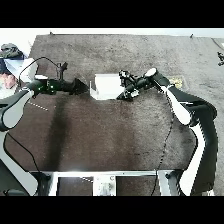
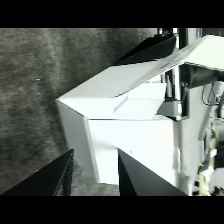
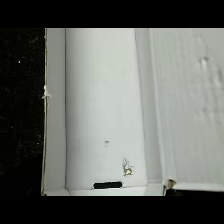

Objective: Fold the box and place the chain.

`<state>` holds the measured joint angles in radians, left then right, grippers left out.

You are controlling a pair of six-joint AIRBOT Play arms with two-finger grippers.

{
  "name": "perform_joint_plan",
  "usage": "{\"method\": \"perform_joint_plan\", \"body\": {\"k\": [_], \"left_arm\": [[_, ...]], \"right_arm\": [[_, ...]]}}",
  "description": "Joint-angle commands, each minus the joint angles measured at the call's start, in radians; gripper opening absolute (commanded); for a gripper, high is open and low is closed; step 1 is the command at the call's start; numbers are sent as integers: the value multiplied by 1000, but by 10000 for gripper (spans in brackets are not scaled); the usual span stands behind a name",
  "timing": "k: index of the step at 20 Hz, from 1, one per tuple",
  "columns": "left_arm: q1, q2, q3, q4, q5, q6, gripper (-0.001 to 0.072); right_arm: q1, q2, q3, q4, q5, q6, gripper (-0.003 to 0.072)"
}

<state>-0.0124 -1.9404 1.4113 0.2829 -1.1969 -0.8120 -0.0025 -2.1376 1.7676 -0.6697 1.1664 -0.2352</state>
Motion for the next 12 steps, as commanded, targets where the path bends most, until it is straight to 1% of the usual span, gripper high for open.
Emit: {"method": "perform_joint_plan", "body": {"k": [1,4,9,12], "left_arm": [[-13,1,3,-23,-23,3,295],[-32,1,31,-5,-10,1,295],[-66,1,78,86,-10,-102,297],[-86,1,117,179,-11,-161,297]], "right_arm": [[1,0,0,0,0,0,270],[1,0,0,0,0,0,269],[1,0,0,0,0,0,270],[1,0,0,0,0,0,269]]}}
